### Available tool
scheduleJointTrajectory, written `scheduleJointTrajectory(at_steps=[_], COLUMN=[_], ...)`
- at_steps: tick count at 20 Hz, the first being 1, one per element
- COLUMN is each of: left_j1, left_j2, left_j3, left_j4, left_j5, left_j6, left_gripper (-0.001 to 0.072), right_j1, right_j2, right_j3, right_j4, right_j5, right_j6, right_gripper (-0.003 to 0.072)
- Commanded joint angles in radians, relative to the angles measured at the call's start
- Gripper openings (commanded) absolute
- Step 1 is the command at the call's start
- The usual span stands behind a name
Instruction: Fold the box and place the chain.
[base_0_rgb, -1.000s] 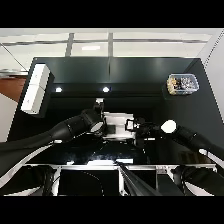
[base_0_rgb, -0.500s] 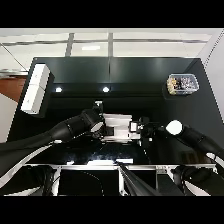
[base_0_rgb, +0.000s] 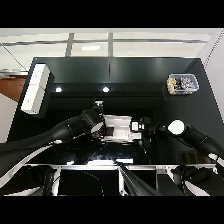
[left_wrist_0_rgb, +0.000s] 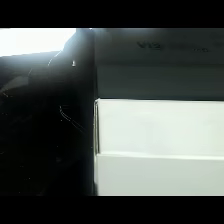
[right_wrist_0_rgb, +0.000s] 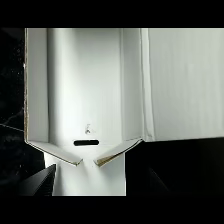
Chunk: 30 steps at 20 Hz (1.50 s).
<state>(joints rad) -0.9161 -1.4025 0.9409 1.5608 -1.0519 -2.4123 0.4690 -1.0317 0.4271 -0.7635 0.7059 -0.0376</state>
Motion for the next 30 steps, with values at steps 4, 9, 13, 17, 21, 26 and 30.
scheduleJointTrajectory(at_steps=[4, 9, 13, 17, 21, 26, 30], left_j1=[0.001, 0.001, 0.001, 0.001, 0.001, 0.001, 0.001], left_j2=[0.000, 0.000, 0.000, 0.000, 0.000, 0.000, 0.000], left_j3=[0.000, 0.000, 0.000, 0.000, 0.000, 0.000, 0.000], left_j4=[-0.001, -0.002, -0.002, -0.002, -0.002, -0.002, -0.002], left_j5=[-0.004, -0.003, -0.003, -0.003, -0.003, -0.003, -0.003], left_j6=[0.000, 0.000, 0.000, 0.000, 0.000, 0.000, 0.000], left_gripper=[0.0032, 0.0032, 0.0032, 0.0032, 0.0032, 0.0032, 0.0032], right_j1=[0.033, 0.033, 0.033, 0.068, 0.127, 0.127, 0.127], right_j2=[0.001, 0.001, 0.000, -0.002, -0.002, -0.002, -0.002], right_j3=[0.000, 0.000, 0.000, 0.000, 0.000, 0.000, 0.000], right_j4=[0.011, 0.065, 0.178, 0.214, 0.214, 0.214, 0.213], right_j5=[0.010, 0.007, 0.000, -0.027, -0.113, -0.111, -0.111], right_j6=[-0.004, -0.003, -0.002, 0.002, 0.044, 0.065, 0.068], right_gripper=[0.0357, 0.0224, 0.0223, 0.0224, 0.0224, 0.0223, 0.0225])
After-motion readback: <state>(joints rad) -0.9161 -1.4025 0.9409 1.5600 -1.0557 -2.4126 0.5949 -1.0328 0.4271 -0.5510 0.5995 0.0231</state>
